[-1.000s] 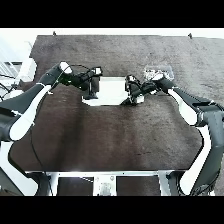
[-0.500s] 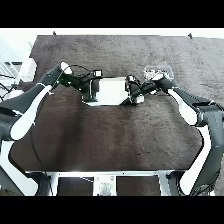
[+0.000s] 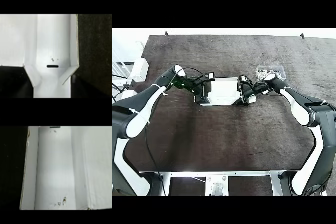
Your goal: Fold the box and place the chain.
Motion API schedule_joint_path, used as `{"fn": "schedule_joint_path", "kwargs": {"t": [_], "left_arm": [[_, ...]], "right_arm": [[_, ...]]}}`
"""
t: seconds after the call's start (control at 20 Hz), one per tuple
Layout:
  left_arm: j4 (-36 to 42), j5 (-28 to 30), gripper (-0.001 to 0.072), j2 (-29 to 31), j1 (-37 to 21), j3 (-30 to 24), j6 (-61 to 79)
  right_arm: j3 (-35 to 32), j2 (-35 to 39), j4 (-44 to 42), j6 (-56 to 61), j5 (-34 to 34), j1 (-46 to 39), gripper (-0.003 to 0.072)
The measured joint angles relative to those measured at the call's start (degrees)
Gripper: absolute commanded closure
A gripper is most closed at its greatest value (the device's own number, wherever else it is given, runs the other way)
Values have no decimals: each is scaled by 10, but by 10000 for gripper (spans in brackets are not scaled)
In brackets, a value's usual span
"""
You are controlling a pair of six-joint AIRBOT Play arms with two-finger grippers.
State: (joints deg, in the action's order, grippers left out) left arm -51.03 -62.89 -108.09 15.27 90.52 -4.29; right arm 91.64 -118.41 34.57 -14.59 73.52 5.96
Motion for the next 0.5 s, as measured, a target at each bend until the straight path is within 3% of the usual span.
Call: {"fn": "schedule_joint_path", "kwargs": {"t": [0.5], "left_arm": [[34, 20, 303, -23, 18, 0, 22]], "right_arm": [[0, 0, 2, -1, 0, 0, 130]]}}
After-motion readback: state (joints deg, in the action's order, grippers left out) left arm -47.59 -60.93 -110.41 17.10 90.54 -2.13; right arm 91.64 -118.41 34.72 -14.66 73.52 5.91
